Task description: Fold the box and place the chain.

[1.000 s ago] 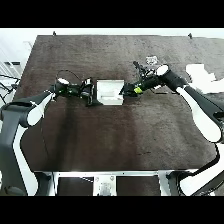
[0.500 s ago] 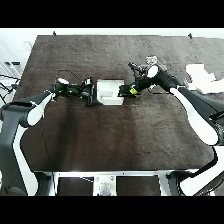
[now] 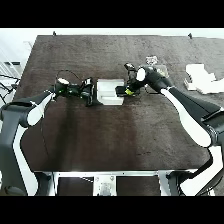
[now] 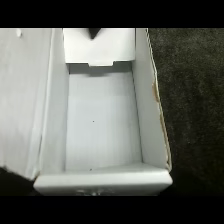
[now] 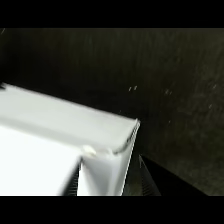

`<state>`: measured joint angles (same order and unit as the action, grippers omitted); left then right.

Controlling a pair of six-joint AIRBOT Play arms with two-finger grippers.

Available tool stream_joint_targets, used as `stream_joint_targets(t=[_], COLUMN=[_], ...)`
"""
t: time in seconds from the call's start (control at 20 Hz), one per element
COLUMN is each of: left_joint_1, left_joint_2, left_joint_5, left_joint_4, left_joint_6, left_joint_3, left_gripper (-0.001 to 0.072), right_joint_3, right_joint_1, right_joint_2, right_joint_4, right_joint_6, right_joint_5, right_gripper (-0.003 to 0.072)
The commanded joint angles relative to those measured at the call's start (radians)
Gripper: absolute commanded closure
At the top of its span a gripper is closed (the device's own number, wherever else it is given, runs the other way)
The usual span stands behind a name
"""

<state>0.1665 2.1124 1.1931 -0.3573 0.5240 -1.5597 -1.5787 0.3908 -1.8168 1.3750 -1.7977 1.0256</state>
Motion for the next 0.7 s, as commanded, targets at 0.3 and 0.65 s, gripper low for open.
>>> stream_joint_targets(t=[0.3, 0.65], left_joint_1=[0.000, 0.000], left_joint_2=[0.000, 0.000], left_joint_5=[0.000, 0.000], left_joint_4=[0.000, 0.000], left_joint_6=[0.000, 0.000], left_joint_3=[-0.001, -0.001], left_gripper=[0.0412, 0.0412], right_joint_3=[-0.200, -0.206], right_joint_1=[0.043, 0.047], right_joint_2=[-0.114, -0.115], right_joint_4=[0.184, 0.201], right_joint_6=[-0.138, -0.189], right_joint_5=[0.211, 0.223], right_gripper=[0.0256, 0.0295])
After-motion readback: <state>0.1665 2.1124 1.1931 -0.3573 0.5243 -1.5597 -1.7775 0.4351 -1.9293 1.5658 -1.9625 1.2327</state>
